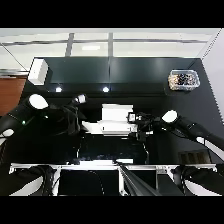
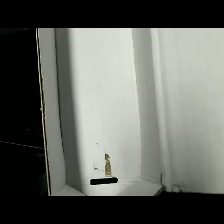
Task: Fold the box and place the chain.
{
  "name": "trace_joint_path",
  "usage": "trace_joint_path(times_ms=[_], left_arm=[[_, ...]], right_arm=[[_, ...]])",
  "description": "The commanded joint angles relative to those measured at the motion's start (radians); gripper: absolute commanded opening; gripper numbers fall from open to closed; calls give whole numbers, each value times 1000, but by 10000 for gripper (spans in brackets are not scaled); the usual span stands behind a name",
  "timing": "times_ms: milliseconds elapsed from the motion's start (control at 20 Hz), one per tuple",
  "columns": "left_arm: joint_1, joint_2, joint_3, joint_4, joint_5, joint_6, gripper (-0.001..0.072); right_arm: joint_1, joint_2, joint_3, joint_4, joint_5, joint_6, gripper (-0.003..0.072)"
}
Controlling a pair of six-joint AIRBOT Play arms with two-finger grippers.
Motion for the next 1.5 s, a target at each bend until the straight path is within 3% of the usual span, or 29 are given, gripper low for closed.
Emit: trace_joint_path(times_ms=[0,150,300,450,500,700,950,1250,1350,1450], left_arm=[[-112,-34,-19,6,163,217,712],[-153,-136,47,-42,153,253,711],[-167,-168,71,-69,124,252,673],[-168,-168,71,-134,62,247,344],[-168,-168,71,-134,64,247,272],[-174,-170,71,-142,108,246,214],[-179,-205,71,-305,119,237,215],[-188,-239,71,-322,127,238,214],[-187,-239,71,-317,129,238,111],[-188,-239,71,-307,129,237,111]], right_arm=[[1,-1,0,0,0,0,434],[1,-1,0,0,0,0,434],[1,-1,0,0,0,0,433],[1,-1,0,0,0,0,434],[1,-1,0,0,0,0,434],[1,-1,0,0,0,0,434],[1,-1,0,0,0,0,434],[1,-1,0,1,0,0,434],[1,-1,0,1,0,0,434],[1,-1,0,1,0,0,434]])
